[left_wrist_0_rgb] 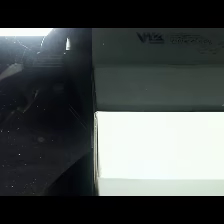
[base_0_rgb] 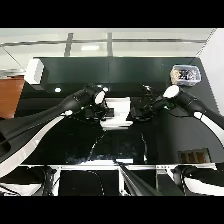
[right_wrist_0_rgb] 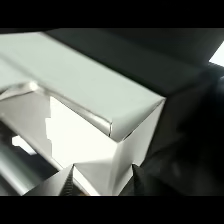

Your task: Fold the box and place the chain.

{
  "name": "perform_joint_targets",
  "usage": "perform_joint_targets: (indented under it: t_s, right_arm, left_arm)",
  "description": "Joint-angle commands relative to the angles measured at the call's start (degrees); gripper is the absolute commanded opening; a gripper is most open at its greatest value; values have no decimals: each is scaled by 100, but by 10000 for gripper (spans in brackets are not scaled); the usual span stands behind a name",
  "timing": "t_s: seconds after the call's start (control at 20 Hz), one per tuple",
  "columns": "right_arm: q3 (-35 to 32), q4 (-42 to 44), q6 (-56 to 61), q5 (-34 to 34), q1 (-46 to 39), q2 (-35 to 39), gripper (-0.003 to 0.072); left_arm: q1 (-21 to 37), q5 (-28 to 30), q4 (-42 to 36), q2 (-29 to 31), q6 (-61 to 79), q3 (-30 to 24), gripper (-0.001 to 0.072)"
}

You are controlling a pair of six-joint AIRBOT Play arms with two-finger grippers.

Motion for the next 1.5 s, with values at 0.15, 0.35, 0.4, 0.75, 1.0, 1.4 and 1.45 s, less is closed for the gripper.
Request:
perform_joint_targets:
  t_s: [0.15, 0.35, 0.4, 0.75, 1.0, 1.4, 1.45]
  right_arm:
    - [640, -2546, 2562, -737, 1084, -22, 342]
    - [1130, -3893, 3897, -269, 1574, -275, 342]
    - [1231, -4052, 4085, -81, 1659, -358, 342]
    - [1340, -4297, 4870, 92, 2017, -640, 339]
    - [1384, -4249, 4962, 39, 2094, -686, 306]
    - [1410, -4162, 5110, 22, 2092, -802, 11]
    - [1410, -4144, 5115, 4, 2092, -802, 11]
  left_arm:
    - [7, 11, -2, -2, 2, 4, 26]
    - [7, 13, -2, -7, 2, 4, 25]
    - [7, 13, -2, -9, 2, 4, 26]
    - [7, 11, 0, -11, 2, 4, 25]
    - [7, 9, 0, -11, 2, 4, 25]
    - [7, 9, -2, -11, 2, 4, 26]
    - [7, 9, -2, -11, 2, 4, 25]
